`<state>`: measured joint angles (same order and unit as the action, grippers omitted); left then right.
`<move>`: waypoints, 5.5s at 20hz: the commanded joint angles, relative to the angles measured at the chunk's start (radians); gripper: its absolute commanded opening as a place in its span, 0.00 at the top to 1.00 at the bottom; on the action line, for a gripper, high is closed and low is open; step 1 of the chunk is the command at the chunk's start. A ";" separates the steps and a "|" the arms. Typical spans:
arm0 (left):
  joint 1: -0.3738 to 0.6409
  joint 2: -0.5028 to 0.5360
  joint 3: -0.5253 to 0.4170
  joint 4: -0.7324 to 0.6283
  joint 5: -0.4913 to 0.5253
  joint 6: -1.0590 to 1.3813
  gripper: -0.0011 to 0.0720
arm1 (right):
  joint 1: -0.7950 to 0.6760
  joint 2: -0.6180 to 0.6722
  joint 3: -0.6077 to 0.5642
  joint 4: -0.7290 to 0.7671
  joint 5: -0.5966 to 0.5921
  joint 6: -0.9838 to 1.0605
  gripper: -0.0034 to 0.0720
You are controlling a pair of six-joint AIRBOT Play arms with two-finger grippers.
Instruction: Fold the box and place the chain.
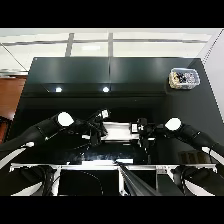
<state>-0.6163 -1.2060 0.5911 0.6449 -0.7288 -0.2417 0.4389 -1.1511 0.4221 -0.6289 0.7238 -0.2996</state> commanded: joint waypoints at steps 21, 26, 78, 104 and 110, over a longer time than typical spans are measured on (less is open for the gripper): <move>0.845 0.040 -0.073 0.240 -0.437 -1.014 0.94 | 0.000 0.000 0.000 0.001 -0.003 0.002 0.65; 0.777 0.035 -0.193 0.073 -0.333 -0.909 0.94 | 0.000 0.000 0.000 0.000 -0.003 0.002 0.65; 0.006 0.077 -0.019 0.110 0.036 -1.305 0.16 | -0.001 0.000 0.000 0.000 -0.003 0.004 0.65; -0.236 0.021 0.146 0.706 0.009 -1.864 0.39 | -0.001 0.000 0.000 0.000 -0.003 0.004 0.65; -0.266 -0.068 0.251 0.823 -0.174 -1.992 0.51 | -0.001 0.000 0.000 0.000 -0.003 0.004 0.65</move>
<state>-0.8665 -1.2415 0.7948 1.3743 -0.8062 -2.1468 0.4389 -1.1511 0.4221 -0.6285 0.7204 -0.2958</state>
